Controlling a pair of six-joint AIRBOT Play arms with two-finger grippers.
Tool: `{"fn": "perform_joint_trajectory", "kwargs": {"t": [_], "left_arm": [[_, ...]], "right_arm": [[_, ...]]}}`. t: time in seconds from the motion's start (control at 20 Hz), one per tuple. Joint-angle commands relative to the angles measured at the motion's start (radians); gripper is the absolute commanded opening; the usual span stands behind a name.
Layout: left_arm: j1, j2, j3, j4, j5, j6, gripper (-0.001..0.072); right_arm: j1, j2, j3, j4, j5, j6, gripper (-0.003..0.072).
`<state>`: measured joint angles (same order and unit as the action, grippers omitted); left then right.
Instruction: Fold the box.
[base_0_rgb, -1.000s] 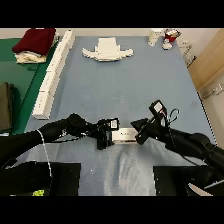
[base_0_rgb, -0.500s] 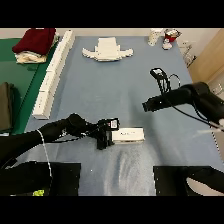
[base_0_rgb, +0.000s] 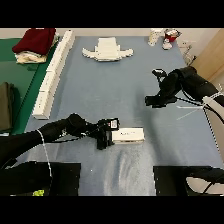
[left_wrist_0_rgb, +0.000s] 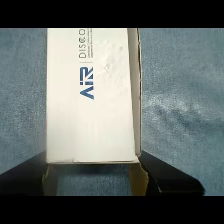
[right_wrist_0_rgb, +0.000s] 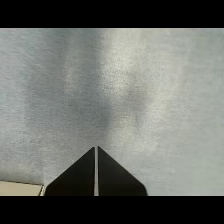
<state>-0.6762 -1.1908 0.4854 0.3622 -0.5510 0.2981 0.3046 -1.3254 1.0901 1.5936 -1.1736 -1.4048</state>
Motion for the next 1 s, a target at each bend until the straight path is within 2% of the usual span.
{"fn": "perform_joint_trajectory", "kwargs": {"t": [0.0, 0.25, 0.4, 0.5, 0.7, 0.85, 0.95], "left_arm": [[0.000, 0.001, 0.000, 0.000, 0.000, 0.000, 0.0525], [0.006, 0.002, 0.004, -0.001, 0.003, -0.052, 0.0524], [0.044, 0.031, 0.020, 0.046, 0.006, -0.139, 0.0524], [0.094, 0.084, 0.021, 0.074, 0.038, -0.224, 0.0525], [0.261, 0.157, 0.021, 0.177, 0.097, -0.463, 0.0525], [0.383, 0.146, 0.037, 0.259, 0.206, -0.657, 0.0525], [0.435, 0.114, 0.082, 0.278, 0.262, -0.702, 0.0524]], "right_arm": [[-0.002, -0.011, 0.011, -0.008, -0.025, 0.017, 0.0028], [-0.002, -0.011, 0.011, -0.008, -0.025, 0.017, 0.0028], [-0.002, -0.011, 0.011, -0.008, -0.025, 0.017, 0.0029], [-0.002, -0.011, 0.011, -0.008, -0.025, 0.017, 0.0029], [-0.002, -0.011, 0.011, -0.008, -0.025, 0.017, 0.0029], [-0.002, -0.011, 0.011, -0.008, -0.025, 0.017, 0.0029], [-0.002, -0.011, 0.011, -0.008, -0.025, 0.017, 0.0028]]}}
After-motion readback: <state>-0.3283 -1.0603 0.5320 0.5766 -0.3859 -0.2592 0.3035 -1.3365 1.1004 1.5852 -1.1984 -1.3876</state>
